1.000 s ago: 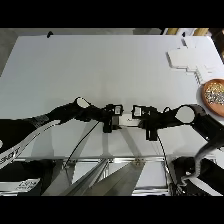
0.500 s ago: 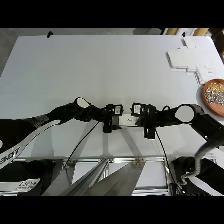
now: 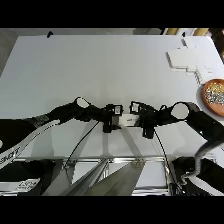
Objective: Fold the box and place the chain.
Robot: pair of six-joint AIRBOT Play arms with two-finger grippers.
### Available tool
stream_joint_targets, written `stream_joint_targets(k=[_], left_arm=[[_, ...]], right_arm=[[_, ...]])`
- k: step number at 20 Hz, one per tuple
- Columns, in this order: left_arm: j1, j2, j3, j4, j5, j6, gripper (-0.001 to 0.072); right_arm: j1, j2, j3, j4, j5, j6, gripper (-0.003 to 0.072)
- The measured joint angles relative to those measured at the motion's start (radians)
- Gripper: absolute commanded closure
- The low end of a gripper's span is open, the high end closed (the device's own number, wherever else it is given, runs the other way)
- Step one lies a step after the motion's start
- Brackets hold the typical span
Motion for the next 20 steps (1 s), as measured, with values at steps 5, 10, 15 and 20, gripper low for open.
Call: stream_joint_targets(k=[5,10,15,20], left_arm=[[0.000,0.000,0.000,-0.004,-0.003,-0.005,0.0435],[0.000,0.000,0.000,-0.002,-0.001,-0.002,0.0435],[0.000,0.000,0.000,-0.002,-0.001,-0.002,0.0435],[0.000,0.000,0.000,-0.002,-0.001,-0.002,0.0435]], right_arm=[[0.000,0.063,0.022,-0.042,0.015,0.063,0.0674],[-0.052,0.173,0.071,-0.192,0.020,0.344,0.0674],[-0.294,0.195,0.082,-0.311,0.075,0.515,0.0675],[-0.546,0.138,0.084,-0.348,0.049,0.669,0.0674]])
